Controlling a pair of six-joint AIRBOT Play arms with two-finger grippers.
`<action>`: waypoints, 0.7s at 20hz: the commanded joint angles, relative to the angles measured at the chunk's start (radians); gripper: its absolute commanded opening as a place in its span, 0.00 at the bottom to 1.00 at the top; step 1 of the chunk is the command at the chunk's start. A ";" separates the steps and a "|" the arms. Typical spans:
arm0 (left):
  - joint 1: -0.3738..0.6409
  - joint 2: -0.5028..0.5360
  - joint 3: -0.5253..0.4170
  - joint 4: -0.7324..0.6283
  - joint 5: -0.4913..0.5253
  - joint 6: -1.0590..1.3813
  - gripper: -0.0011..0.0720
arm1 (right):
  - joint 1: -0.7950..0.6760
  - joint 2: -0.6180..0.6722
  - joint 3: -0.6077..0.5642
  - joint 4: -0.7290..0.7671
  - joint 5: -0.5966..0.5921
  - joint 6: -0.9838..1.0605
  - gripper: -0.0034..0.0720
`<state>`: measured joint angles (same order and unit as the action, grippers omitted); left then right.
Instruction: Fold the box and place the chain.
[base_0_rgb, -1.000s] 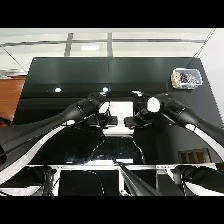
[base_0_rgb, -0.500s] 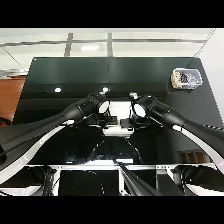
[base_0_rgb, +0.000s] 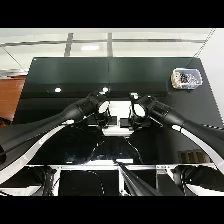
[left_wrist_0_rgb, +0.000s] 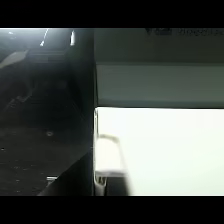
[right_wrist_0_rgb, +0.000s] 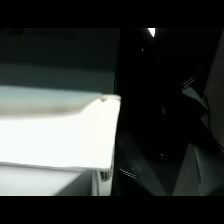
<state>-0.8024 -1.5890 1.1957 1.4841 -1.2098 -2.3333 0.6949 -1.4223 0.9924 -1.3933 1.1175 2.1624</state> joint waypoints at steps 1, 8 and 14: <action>0.000 0.000 0.000 -0.003 0.004 -0.001 0.05 | -0.014 0.002 0.002 0.011 0.006 0.003 0.36; 0.000 0.000 0.000 -0.004 0.005 -0.001 0.05 | -0.026 0.002 0.002 0.032 -0.008 -0.006 0.41; 0.000 0.000 0.000 -0.004 0.005 -0.001 0.05 | -0.026 -0.016 0.002 0.058 -0.030 -0.013 0.41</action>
<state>-0.8024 -1.5890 1.1957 1.4803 -1.2072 -2.3348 0.6697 -1.4307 0.9936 -1.3529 1.1015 2.1544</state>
